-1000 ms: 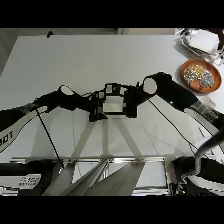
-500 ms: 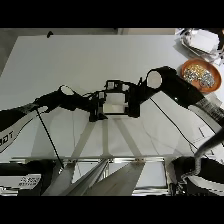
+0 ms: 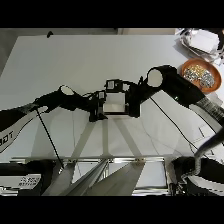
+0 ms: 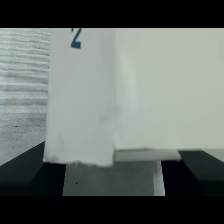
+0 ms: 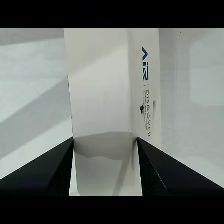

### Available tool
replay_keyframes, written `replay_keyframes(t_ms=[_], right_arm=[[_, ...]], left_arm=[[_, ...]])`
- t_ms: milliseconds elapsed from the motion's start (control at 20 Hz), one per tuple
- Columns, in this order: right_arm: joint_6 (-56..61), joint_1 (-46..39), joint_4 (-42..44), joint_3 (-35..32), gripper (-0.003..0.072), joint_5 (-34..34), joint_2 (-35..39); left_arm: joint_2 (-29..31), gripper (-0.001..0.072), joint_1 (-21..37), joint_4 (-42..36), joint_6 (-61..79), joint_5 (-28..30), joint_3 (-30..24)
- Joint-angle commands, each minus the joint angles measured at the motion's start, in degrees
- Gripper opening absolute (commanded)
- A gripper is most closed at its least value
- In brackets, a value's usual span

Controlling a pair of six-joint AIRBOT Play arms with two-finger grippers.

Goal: Fold the box and place the chain.

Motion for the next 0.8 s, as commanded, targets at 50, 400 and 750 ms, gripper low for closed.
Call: replay_keyframes(t_ms=[50,400,750], right_arm=[[0.0,0.0,-0.1,1.0,0.0398,1.5,0.0],[0.1,-1.4,0.1,4.8,0.0398,4.7,-0.7],[0.1,-0.6,0.2,4.5,0.0515,5.5,-2.7]], left_arm=[[0.0,0.0182,0.0,0.0,0.0,0.0,0.0],[0.0,0.0181,0.0,0.0,0.0,0.0,0.0],[0.0,0.0181,0.0,0.0,0.0,0.0,0.0]])
